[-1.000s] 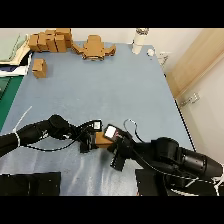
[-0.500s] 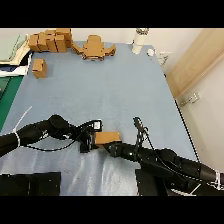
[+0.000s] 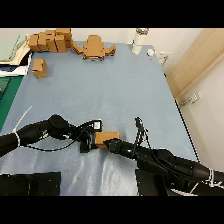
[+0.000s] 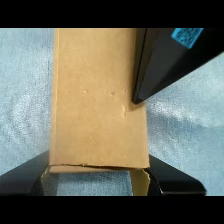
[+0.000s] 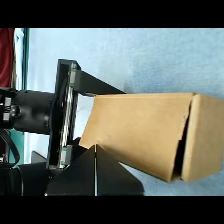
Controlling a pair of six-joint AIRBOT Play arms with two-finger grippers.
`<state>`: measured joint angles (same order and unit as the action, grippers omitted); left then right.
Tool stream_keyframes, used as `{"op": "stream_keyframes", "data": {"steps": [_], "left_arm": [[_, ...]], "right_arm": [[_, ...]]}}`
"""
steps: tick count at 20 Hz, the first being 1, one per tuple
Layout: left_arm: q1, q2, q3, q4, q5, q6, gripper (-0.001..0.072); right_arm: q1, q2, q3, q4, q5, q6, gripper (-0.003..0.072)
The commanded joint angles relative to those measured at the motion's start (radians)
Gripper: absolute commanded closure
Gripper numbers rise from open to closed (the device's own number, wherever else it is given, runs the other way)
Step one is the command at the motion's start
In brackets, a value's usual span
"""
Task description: Fold the box.
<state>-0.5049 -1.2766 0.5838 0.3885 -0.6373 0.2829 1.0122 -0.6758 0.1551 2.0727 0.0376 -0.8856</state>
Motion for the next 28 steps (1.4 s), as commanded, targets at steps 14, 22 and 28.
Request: {"op": "stream_keyframes", "data": {"steps": [14, 22, 28], "left_arm": [[0.0, 0.0, 0.0, 0.0, 0.0, 0.0, 0.019], [0.0, 0.0, 0.0, 0.0, 0.0, 0.0, 0.019], [0.0, 0.0, 0.0, 0.0, 0.0, 0.0, 0.019]], "right_arm": [[0.0, -0.102, -0.001, 0.002, 0.006, 0.006, 0.0684], [0.008, -0.111, 0.016, -0.01, 0.007, 0.006, 0.0684], [0.012, -0.092, 0.085, -0.035, -0.011, 0.006, 0.0683]]}}
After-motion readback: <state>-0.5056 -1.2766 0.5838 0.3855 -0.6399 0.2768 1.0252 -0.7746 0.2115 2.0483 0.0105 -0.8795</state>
